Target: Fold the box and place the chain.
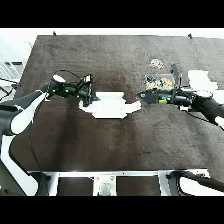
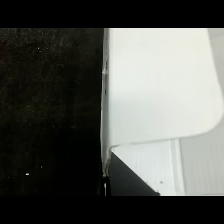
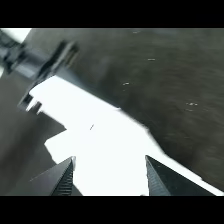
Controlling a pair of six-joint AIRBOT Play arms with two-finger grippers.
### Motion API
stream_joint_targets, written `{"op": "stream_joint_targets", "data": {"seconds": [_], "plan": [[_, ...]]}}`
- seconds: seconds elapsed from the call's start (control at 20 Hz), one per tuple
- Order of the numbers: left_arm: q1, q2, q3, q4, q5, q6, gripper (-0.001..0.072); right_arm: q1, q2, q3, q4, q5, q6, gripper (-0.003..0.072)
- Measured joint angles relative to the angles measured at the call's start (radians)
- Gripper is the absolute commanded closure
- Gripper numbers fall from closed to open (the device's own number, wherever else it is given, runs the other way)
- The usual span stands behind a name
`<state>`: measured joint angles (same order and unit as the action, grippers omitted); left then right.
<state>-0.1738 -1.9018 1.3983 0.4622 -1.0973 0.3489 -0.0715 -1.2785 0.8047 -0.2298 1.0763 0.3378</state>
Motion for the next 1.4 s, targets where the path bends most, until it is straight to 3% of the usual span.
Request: {"op": "stream_joint_targets", "data": {"seconds": [0.1,0.55,0.9,1.4], "plan": [[0.0,0.0,0.0,0.0,0.003,0.0,0.0688,0.062,0.039,-0.019,-0.069,-0.023,-0.037,0.006],[0.0,0.0,0.0,0.0,0.006,0.0,0.0688,0.327,0.079,-0.045,-0.482,-0.167,-0.085,0.0056],[0.0,0.0,0.0,0.003,-0.028,0.0,0.0688,0.369,0.08,-0.099,-0.547,-0.256,-0.087,0.0056],[0.0,0.0,0.0,0.009,-0.056,0.0,0.0688,0.443,0.08,-0.127,-0.529,-0.415,-0.127,0.0047]]}}
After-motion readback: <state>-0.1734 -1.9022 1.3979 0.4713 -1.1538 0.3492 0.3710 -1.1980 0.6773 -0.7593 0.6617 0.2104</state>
